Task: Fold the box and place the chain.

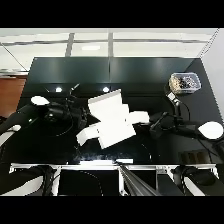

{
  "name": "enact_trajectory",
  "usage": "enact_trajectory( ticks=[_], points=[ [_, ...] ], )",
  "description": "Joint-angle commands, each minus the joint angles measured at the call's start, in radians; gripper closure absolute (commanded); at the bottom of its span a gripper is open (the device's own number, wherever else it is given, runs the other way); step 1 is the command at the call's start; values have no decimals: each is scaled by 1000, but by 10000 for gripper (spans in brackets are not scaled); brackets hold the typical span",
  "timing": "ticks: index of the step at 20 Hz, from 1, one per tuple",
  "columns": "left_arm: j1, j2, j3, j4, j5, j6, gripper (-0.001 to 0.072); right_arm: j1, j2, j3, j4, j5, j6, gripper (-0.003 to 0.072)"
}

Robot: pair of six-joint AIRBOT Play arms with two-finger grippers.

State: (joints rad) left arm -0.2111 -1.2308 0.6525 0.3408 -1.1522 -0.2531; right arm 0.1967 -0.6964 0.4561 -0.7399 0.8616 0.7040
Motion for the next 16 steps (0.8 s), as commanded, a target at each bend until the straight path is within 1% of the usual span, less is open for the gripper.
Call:
enact_trajectory(
  ticks=[1, 3, 4, 5, 7, 8, 9, 11, 14, 16],
  points=[
    [-45, 95, 0, 55, 72, 287, 686, -22, 1, 94, -287, 73, -15, 42],
    [-86, 88, -2, 150, 100, 322, 686, -22, 0, 94, -291, 79, -73, 42],
    [-106, 85, -7, 149, 138, 340, 686, -22, 0, 94, -290, 79, -90, 42],
    [-129, 84, -15, 142, 193, 373, 687, -22, 0, 94, -290, 80, -105, 42],
    [-190, 84, -43, 113, 360, 439, 686, -22, 0, 94, -290, 82, -153, 42],
    [-217, 82, -57, 90, 406, 477, 686, -22, 0, 94, -290, 82, -173, 42],
    [-237, 77, -68, 72, 423, 501, 686, -22, 0, 94, -290, 82, -190, 42],
    [-259, 50, -80, 40, 414, 514, 685, -22, 0, 94, -290, 81, -193, 42],
    [-261, -14, -83, 35, 390, 535, 685, -21, 0, 94, -289, 81, -193, 43],
    [-261, -37, -83, 35, 380, 542, 685, -6, 0, 94, -290, 81, -193, 42]
  ],
)
